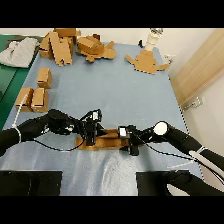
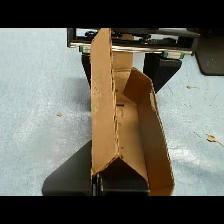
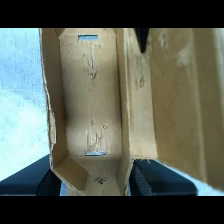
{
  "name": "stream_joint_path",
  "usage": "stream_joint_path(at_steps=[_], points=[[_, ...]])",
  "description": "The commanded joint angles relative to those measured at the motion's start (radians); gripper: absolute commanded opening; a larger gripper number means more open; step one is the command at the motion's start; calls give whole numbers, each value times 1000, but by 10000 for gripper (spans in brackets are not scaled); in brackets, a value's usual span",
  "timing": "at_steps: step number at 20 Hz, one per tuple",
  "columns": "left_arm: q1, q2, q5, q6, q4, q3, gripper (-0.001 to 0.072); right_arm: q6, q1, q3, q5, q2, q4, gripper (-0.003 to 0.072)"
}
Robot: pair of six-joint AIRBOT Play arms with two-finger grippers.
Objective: Fold the box.
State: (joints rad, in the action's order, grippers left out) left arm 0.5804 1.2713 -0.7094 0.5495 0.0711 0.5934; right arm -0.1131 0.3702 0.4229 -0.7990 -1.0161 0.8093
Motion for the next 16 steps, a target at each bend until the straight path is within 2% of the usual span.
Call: stream_joint_path(at_steps=[1, 14, 16], points=[[0, -1, 0, 0, 0, 0, 15, 0, -1, 0, 8, 1, -2, 518], [0, -1, 0, 0, -1, 0, 15, 1, -1, 0, 7, 1, -4, 518], [0, 0, 0, 10, -35, 0, 15, 1, -1, 0, 7, 1, -4, 518]])
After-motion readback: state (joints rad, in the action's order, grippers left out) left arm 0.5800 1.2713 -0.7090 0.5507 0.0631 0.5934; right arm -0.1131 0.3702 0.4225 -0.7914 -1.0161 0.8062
